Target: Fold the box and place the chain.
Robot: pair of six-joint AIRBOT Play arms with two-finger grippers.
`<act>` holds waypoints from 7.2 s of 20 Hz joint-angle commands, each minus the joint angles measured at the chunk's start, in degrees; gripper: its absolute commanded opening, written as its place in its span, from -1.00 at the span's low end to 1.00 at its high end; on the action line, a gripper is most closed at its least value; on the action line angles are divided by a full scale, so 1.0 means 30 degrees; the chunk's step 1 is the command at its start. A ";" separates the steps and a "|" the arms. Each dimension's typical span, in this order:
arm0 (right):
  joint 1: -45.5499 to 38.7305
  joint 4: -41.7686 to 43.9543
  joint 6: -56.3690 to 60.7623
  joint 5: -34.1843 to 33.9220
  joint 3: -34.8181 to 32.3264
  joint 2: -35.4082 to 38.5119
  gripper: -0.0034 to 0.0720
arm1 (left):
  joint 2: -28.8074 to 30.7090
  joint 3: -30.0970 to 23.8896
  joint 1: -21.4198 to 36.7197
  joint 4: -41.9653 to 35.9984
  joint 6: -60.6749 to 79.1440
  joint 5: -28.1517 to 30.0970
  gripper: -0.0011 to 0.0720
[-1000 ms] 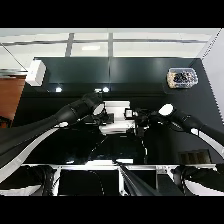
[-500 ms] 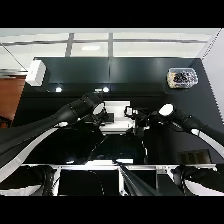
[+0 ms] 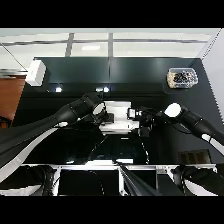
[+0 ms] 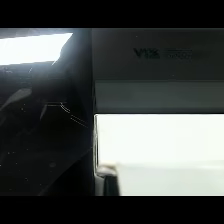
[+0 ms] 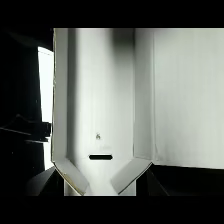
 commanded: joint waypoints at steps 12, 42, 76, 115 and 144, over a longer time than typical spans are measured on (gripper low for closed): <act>0.0510 0.0597 -0.0102 0.0015 -0.0007 -0.0284 -0.49 | 0.0015 0.0022 0.0015 -0.0051 0.0015 0.0168 -0.90; -0.6455 -0.8320 2.4749 0.2011 0.1246 0.4656 -0.88 | 0.0015 0.0022 0.0007 -0.0117 0.0015 0.0168 -0.90; -0.2397 0.2200 2.6024 0.4685 0.2120 -0.1916 0.54 | 0.0015 0.0022 0.0015 -0.0117 0.0015 0.0168 -0.90; 0.5967 -1.3486 4.4625 0.6382 0.7767 -0.4459 -0.19 | 0.0015 0.0022 0.0015 -0.0109 0.0015 0.0153 -0.90; 0.6186 -1.2961 4.4617 0.6069 0.7963 -0.5304 -0.77 | 0.0015 0.0022 0.0015 -0.0109 0.0015 0.0160 -0.90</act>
